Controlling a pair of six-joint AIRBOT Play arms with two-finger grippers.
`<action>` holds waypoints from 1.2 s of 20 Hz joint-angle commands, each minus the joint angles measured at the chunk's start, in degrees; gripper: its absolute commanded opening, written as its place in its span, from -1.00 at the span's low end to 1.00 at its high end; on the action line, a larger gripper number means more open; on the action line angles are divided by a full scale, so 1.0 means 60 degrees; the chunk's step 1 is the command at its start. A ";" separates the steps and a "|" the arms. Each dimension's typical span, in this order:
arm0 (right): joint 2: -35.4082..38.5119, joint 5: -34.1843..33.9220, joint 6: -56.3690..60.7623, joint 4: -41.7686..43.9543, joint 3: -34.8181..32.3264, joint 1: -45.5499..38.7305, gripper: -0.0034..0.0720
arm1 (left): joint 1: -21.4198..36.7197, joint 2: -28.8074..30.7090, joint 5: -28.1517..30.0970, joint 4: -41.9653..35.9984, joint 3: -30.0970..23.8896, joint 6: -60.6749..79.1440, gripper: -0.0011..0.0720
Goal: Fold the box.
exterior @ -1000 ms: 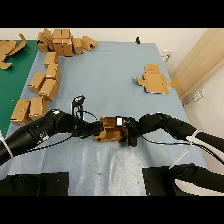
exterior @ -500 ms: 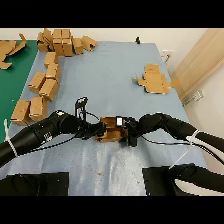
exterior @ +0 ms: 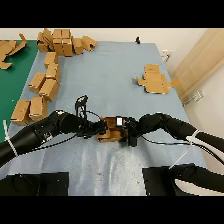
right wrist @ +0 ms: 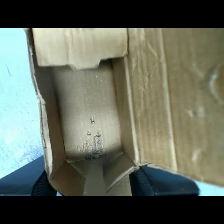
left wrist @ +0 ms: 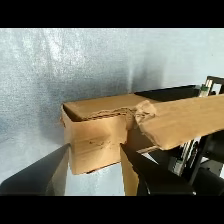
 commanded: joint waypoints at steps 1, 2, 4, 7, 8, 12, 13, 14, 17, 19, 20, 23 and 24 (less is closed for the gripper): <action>0.0000 0.0004 0.0000 0.0004 -0.0007 0.0011 0.57 | -0.0200 -0.0142 -0.0452 0.0667 0.0321 -0.0437 0.37; 0.0000 0.0004 0.0000 0.0004 -0.0007 0.0011 0.57 | -0.0419 -0.0353 -0.0827 0.1406 0.0619 -0.0980 0.37; 0.0000 0.0000 0.0000 0.0004 -0.0007 0.0011 0.57 | -0.0903 -0.0903 -0.1683 0.3009 0.1253 -0.2412 0.38; 0.0000 0.0000 0.0000 0.0004 -0.0007 0.0011 0.57 | -0.1239 -0.1530 -0.2218 0.3789 0.1807 -0.3541 0.38; 0.0000 0.0000 0.0000 0.0004 -0.0007 0.0011 0.57 | -0.1300 -0.1610 -0.2222 0.3796 0.1927 -0.3541 0.37; 0.0000 0.0004 0.0000 0.0004 -0.0007 0.0011 0.57 | -0.1457 -0.1676 -0.2324 0.3829 0.2266 -0.3628 0.38; 0.0000 0.0004 0.0000 0.0004 -0.0007 0.0011 0.57 | -0.1464 -0.1727 -0.2437 0.3829 0.2291 -0.3712 0.38; 0.0000 0.0004 0.0000 0.0004 -0.0007 0.0011 0.57 | -0.1472 -0.1789 -0.2557 0.3825 0.2288 -0.3763 0.38; 0.0000 0.0004 0.0000 0.0004 -0.0007 0.0011 0.57 | -0.1537 -0.2007 -0.2801 0.3832 0.2299 -0.3774 0.38; 0.0000 0.0004 0.0000 0.0004 -0.0007 0.0011 0.57 | -0.1639 -0.2149 -0.2820 0.3821 0.2353 -0.3814 0.38; 0.0000 0.0004 0.0000 0.0004 -0.0007 0.0011 0.57 | -0.1705 -0.2222 -0.2823 0.3825 0.2390 -0.3825 0.38; 0.0000 0.0004 0.0000 0.0004 -0.0007 0.0011 0.57 | -0.1829 -0.2448 -0.2827 0.3825 0.2459 -0.3861 0.38; 0.0000 0.0004 0.0000 0.0004 -0.0007 0.0011 0.57 | -0.1825 -0.2503 -0.2834 0.3832 0.2506 -0.3865 0.38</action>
